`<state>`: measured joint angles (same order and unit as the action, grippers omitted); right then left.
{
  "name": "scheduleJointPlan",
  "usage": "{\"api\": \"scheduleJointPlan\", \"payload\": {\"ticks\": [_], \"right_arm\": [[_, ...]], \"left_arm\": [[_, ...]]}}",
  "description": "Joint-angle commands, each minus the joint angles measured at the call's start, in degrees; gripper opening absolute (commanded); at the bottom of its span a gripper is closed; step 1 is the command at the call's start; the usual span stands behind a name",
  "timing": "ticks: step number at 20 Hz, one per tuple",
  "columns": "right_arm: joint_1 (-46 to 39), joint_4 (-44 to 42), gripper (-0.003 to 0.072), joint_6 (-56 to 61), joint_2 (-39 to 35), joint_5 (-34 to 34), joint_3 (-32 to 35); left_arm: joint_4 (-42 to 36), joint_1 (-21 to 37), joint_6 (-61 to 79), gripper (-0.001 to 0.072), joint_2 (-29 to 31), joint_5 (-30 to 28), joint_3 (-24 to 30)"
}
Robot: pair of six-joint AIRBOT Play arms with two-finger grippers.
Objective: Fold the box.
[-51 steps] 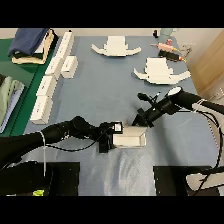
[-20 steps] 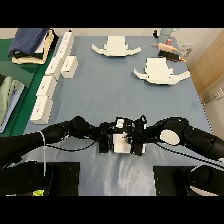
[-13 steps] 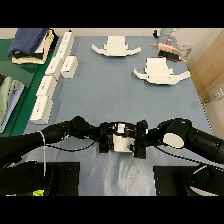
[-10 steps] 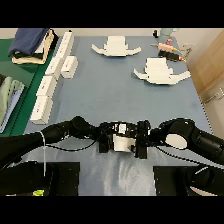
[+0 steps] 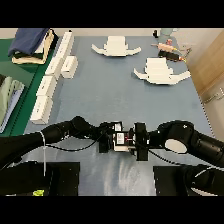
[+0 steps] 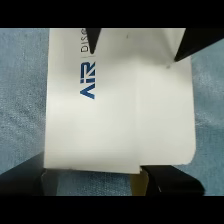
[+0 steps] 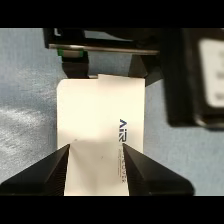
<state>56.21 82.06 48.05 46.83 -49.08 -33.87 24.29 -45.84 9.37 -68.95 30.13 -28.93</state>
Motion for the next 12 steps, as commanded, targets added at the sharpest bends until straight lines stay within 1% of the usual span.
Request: {"api": "scheduleJointPlan", "payload": {"ticks": [1,2,4,6,12], "right_arm": [[6.62,12.0,0.0514,10.14,-1.55,2.29,1.36],[8.39,16.28,0.0515,13.73,-2.05,3.91,2.58],[9.92,21.73,0.0515,17.68,-2.23,7.26,4.66],[9.79,23.74,0.0515,18.01,-2.21,9.25,5.66],[9.81,25.73,0.0515,18.4,-2.27,9.03,5.97]], "left_arm": [[-0.02,-0.02,0.04,0.0405,0.0,-0.02,0.0],[-0.02,-0.02,0.04,0.0405,0.0,0.0,0.0],[-0.02,-0.02,0.04,0.0405,0.0,0.0,0.0],[0.0,-0.02,0.04,0.0405,0.0,0.0,0.0],[0.0,0.0,0.04,0.0405,0.0,0.0,0.0]]}}
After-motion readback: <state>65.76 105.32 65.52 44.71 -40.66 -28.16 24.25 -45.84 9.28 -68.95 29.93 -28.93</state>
